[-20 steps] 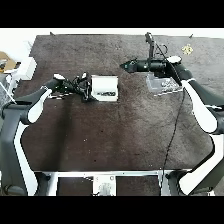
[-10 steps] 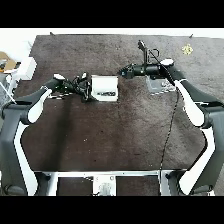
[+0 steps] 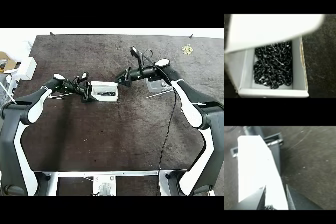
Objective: Fold the box and place the chain.
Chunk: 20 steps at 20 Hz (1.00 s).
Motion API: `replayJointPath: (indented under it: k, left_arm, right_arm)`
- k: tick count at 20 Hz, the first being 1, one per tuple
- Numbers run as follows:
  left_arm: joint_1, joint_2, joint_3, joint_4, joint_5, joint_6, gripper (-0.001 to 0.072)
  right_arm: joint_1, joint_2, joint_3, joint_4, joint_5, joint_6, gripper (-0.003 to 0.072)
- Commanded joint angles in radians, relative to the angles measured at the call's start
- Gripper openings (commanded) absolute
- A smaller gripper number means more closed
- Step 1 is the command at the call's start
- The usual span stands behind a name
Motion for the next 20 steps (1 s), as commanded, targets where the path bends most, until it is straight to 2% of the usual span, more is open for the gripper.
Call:
replayJointPath:
  k: [1, 4, 6, 11, 12, 14, 16, 20]
  left_arm:
    - [0.000, 0.000, 0.000, 0.000, 0.000, 0.000, 0.0272]
    - [0.000, 0.000, 0.000, 0.000, 0.000, 0.000, 0.0272]
    - [0.000, 0.000, 0.000, 0.000, 0.000, 0.000, 0.0272]
    - [0.000, 0.000, 0.000, 0.000, 0.000, 0.000, 0.0272]
    - [0.000, 0.000, 0.000, 0.000, 0.000, 0.000, 0.0272]
    - [0.000, 0.000, 0.000, 0.000, 0.000, 0.000, 0.0272]
    - [0.000, 0.000, 0.000, 0.000, 0.000, 0.000, 0.0272]
    - [0.000, 0.000, 0.000, 0.000, 0.000, 0.000, 0.0272]
  right_arm:
    - [0.043, 0.037, -0.026, -0.067, -0.029, -0.032, 0.0314]
    - [0.063, 0.064, -0.069, -0.065, -0.075, -0.076, 0.0315]
    - [0.082, 0.064, -0.090, -0.065, -0.092, -0.114, 0.0344]
    - [0.117, 0.064, -0.097, -0.029, -0.116, -0.186, 0.0348]
    - [0.117, 0.064, -0.097, -0.029, -0.115, -0.187, 0.0459]
    - [0.116, 0.065, -0.097, -0.029, -0.091, -0.187, 0.0332]
    - [0.117, 0.074, -0.115, -0.029, -0.076, -0.179, 0.0332]
    - [0.117, 0.143, -0.267, -0.004, -0.191, -0.244, 0.0334]
